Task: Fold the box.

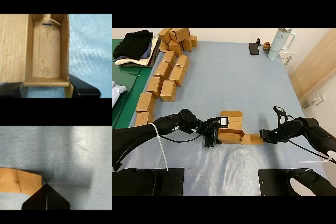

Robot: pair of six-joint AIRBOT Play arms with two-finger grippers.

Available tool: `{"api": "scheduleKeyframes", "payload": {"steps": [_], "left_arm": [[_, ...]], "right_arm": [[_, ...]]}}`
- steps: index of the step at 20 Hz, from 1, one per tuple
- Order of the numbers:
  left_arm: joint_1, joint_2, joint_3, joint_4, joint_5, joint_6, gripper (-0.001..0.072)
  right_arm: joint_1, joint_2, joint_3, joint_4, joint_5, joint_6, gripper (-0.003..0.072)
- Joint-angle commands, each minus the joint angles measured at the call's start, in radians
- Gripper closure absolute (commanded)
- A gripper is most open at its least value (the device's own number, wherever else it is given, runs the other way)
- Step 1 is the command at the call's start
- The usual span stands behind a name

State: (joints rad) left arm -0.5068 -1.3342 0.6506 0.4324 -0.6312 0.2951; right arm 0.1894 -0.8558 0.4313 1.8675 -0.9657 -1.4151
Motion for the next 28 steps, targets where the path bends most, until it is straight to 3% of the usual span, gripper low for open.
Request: {"api": "scheduleKeyframes", "payload": {"steps": [1,6,12,16,18,24,25,26,27,28], "left_arm": [[-0.001,0.000,0.000,-0.002,0.001,0.000,0.0245],[-0.001,0.000,0.000,-0.002,0.001,0.000,0.0245],[-0.001,0.000,0.000,-0.002,0.001,0.000,0.0245],[-0.001,0.000,0.000,-0.002,0.001,0.000,0.0245],[-0.001,0.000,0.000,-0.002,0.001,0.000,0.0245],[-0.001,0.000,0.000,-0.002,0.001,0.000,0.0246],[-0.001,0.000,0.000,-0.002,0.001,0.000,0.0245],[-0.001,0.000,0.000,-0.002,0.001,0.000,0.0245],[-0.001,0.000,0.000,-0.002,0.001,0.000,0.0245],[-0.001,0.000,0.000,-0.002,0.002,0.000,0.0245]], "right_arm": [[-0.006,0.060,0.002,0.085,-0.038,-0.026,0.0687],[-0.006,0.106,-0.001,0.084,-0.078,-0.026,0.0687],[-0.005,-0.039,-0.002,0.111,-0.016,-0.097,0.0687],[-0.005,-0.116,0.000,0.272,0.004,-0.253,0.0687],[0.003,-0.111,0.006,0.339,0.004,-0.312,0.0687],[0.072,-0.035,0.078,0.344,-0.006,-0.314,0.0674],[0.082,-0.035,0.090,0.343,-0.011,-0.313,0.0610],[0.088,-0.037,0.097,0.344,-0.011,-0.313,0.0434],[0.093,-0.037,0.099,0.344,-0.008,-0.304,0.0369],[0.093,-0.036,0.100,0.344,-0.007,-0.303,0.0370]]}}
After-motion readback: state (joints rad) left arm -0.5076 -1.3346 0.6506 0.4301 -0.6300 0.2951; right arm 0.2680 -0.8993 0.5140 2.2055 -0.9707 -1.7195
